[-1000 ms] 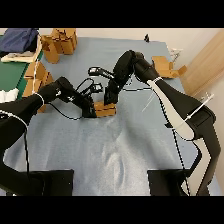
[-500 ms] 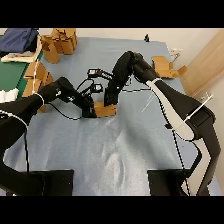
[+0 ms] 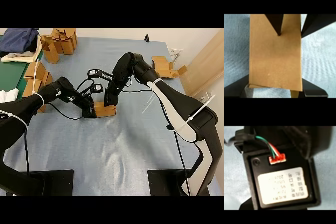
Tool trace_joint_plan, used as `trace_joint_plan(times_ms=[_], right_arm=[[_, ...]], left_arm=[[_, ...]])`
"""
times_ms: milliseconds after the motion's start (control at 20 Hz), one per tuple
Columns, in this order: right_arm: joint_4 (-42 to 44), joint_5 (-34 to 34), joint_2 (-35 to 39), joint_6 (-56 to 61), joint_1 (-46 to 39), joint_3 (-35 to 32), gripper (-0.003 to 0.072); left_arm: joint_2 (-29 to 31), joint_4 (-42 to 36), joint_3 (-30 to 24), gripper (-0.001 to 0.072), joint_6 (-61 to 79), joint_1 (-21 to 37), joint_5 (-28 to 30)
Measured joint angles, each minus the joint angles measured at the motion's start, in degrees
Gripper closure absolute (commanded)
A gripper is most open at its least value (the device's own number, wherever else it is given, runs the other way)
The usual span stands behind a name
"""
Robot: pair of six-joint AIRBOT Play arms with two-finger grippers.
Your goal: Fold the box.
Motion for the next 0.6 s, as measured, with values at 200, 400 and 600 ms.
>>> trace_joint_plan(times_ms=[200, 400, 600], right_arm=[[-1.3, 1.3, 0.5, 0.3, 0.0, 0.0, 0.0688], [-2.1, 2.1, 0.8, 0.9, 0.0, -0.1, 0.0688], [-2.3, 2.6, 1.0, 1.1, 0.0, -0.1, 0.0688]], left_arm=[[0.0, -0.2, 0.0, 0.0492, -0.2, 0.0, 0.2], [0.0, -0.2, 0.0, 0.0492, -0.2, 0.0, 0.5], [0.0, -0.2, 0.0, 0.0492, -0.2, 0.0, 0.6]])
